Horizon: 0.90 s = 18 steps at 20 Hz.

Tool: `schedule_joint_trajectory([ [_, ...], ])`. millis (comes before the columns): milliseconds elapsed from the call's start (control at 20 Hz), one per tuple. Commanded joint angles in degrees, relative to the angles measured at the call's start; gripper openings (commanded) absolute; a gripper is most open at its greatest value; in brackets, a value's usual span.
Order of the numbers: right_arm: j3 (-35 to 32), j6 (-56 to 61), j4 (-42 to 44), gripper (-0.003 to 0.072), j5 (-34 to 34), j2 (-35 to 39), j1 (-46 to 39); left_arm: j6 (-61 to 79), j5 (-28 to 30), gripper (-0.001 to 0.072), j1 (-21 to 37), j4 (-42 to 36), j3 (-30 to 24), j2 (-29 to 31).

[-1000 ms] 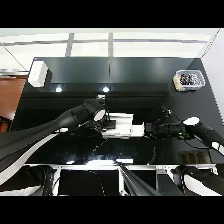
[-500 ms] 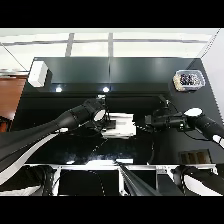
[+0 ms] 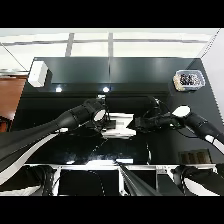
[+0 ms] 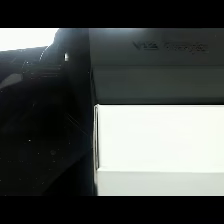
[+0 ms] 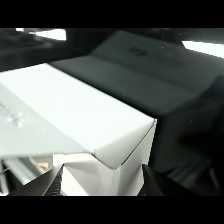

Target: Fold the box and place the chain.

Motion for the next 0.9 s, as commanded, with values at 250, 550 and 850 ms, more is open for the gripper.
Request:
schedule_joint_trajectory([
  [250, 9.16, 33.86, -30.42, 0.0547, -6.32, -0.04, 13.38, 0.02, 0.00, 0.0030, 0.00, -0.04, 0.02, -0.02],
  [550, 16.17, 48.89, -45.35, 0.0427, 0.11, -3.69, 19.50, 0.02, 0.02, 0.0031, 0.00, -0.02, 0.02, -0.02],
  [850, 20.41, 56.48, -52.04, 0.0376, 7.19, -7.19, 24.13, 0.02, 0.07, 0.0031, 0.00, -0.02, 0.00, -0.02],
])
